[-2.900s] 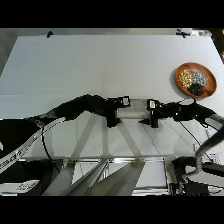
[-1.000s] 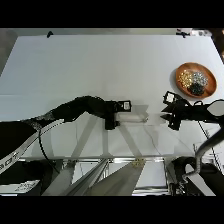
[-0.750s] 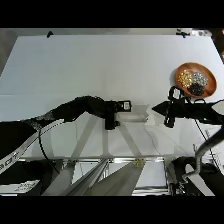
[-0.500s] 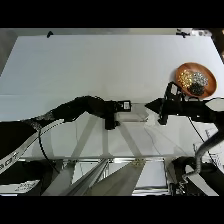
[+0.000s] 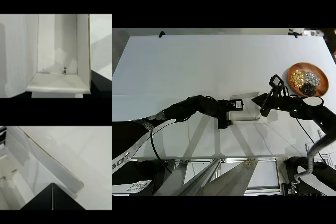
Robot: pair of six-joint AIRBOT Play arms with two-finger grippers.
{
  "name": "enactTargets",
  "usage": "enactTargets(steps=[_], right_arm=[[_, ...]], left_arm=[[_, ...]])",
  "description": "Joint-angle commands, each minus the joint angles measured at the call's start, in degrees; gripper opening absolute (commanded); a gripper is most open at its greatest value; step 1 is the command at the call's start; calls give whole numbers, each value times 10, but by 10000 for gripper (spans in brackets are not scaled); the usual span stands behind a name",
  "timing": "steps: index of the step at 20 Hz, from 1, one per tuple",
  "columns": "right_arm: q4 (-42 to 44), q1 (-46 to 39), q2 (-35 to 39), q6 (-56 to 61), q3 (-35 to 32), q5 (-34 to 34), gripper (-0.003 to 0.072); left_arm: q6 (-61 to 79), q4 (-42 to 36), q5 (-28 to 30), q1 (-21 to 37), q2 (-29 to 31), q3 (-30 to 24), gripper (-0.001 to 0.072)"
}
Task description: Fold the box and place the chain.
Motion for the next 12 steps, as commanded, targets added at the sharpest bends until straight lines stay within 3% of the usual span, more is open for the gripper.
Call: enactTargets(steps=[1, 12], right_arm=[[12, 1, -4, 10, 0, -22, 9], [-47, 1, 20, 11, 0, 112, 13]], left_arm=[[1, 4, 5, 0, 0, 0, 316], [-4, 21, 13, 9, 0, 0, 316]])
